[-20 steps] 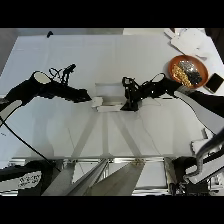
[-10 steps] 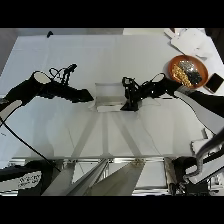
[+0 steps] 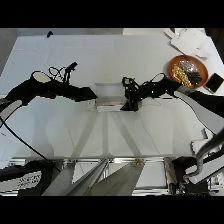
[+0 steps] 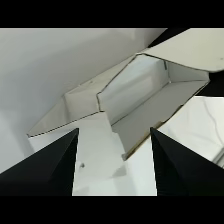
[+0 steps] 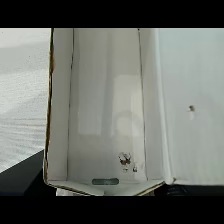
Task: Fold the box and place the chain.
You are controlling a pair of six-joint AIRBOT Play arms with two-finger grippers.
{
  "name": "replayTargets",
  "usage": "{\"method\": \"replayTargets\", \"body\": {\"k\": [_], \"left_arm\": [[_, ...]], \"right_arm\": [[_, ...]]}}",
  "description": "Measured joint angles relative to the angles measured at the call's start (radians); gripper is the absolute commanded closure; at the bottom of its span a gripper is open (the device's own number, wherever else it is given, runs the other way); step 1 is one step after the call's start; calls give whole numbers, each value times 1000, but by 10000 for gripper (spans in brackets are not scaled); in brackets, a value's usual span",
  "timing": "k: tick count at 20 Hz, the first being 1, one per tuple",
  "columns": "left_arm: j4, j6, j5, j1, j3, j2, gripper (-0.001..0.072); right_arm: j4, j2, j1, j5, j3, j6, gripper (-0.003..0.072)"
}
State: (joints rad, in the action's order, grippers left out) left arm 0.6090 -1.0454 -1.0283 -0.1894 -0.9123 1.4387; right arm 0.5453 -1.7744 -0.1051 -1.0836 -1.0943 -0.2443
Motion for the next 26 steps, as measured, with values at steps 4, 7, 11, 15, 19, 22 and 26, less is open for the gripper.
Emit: {"method": "replayTargets", "body": {"k": [4,7,11,15,19,22,26], "left_arm": [[-19,28,-12,12,0,-12,217],[-13,45,-15,56,0,-46,207],[89,19,-29,103,0,-74,206],[184,-31,-65,115,0,-59,185],[199,-44,-95,92,3,-11,123],[186,-42,-105,71,6,22,123],[100,3,-109,60,6,49,124]], "right_arm": [[0,0,0,0,0,0,158],[0,0,0,0,0,0,158],[0,0,0,0,0,0,158],[0,0,0,0,0,0,158],[0,0,0,0,0,0,158],[0,0,0,0,0,0,158],[0,0,0,0,0,0,158]]}}
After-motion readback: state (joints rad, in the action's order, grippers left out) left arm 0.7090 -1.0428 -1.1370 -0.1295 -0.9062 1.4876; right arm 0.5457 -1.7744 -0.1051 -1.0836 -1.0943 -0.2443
